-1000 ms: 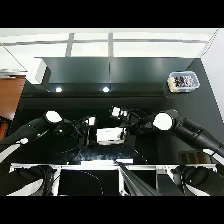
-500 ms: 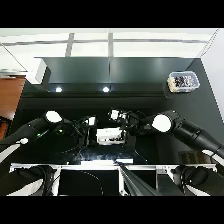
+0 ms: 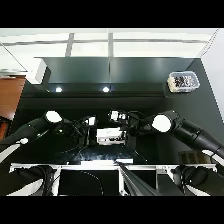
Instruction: Fold the box and place the chain.
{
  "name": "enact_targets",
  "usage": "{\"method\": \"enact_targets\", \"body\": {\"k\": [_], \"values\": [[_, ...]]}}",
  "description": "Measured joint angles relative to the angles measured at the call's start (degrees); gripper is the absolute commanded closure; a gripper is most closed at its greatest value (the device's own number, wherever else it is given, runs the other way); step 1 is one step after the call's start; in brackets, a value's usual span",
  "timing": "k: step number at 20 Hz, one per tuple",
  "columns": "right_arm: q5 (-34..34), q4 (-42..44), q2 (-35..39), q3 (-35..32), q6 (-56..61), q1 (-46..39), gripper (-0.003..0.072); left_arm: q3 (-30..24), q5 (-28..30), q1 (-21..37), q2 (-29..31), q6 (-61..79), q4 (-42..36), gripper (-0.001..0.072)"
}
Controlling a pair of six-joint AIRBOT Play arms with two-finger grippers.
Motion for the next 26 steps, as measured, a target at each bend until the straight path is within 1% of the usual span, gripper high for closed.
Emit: {"method": "enact_targets", "body": {"k": [2, 3, 5, 26], "values": [[0.09, 0.02, 0.0, 0.0, 0.02, 0.0, 0.0397, 0.0, 0.0, 0.0, 0.0, 0.0, 0.0, 0.0301], [0.17, 0.04, 0.0, 0.0, 0.02, 0.0, 0.0296, 0.0, 0.0, 0.0, 0.0, 0.0, 0.0, 0.0301], [0.31, 0.02, -0.02, 0.0, 0.04, 0.0, 0.0307, 0.0, 0.0, 0.0, 0.0, 0.0, 0.0, 0.0301], [1.03, 0.24, -1.22, -0.11, 0.17, 0.0, 0.0306, 0.0, 0.02, 0.0, 0.0, 0.04, 0.0, 0.0301]]}}
